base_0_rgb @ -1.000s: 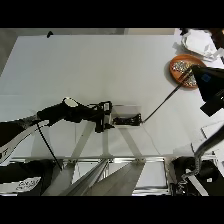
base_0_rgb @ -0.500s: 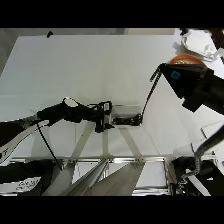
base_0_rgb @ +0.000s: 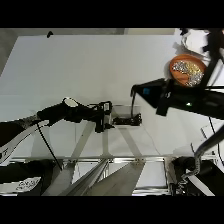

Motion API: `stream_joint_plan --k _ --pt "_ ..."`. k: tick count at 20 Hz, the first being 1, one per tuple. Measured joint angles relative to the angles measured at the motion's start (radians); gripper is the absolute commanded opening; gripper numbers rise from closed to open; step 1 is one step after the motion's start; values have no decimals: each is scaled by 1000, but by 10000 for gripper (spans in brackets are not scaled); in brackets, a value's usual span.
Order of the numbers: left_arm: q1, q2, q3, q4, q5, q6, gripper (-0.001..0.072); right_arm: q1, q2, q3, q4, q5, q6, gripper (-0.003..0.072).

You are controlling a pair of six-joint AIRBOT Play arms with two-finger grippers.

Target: Fold the box and place the chain.

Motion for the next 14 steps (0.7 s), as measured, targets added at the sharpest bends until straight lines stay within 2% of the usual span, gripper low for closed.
stream_joint_plan --k 4,10,11,12,13,14 --pt "0 0 0 0 0 0 325 86 -127 -60 -132 -25 18 21" --pt "0 0 0 0 0 0 325 169 -283 -111 -248 -76 37 24" --pt "0 0 0 0 0 0 325 180 -303 -115 -262 -83 42 76" --pt "0 0 0 0 0 0 325 192 -323 -117 -278 -90 50 151" --pt "0 0 0 0 0 0 325 201 -341 -119 -295 -100 62 260" --pt "0 0 0 0 0 0 325 208 -355 -121 -316 -108 72 314"
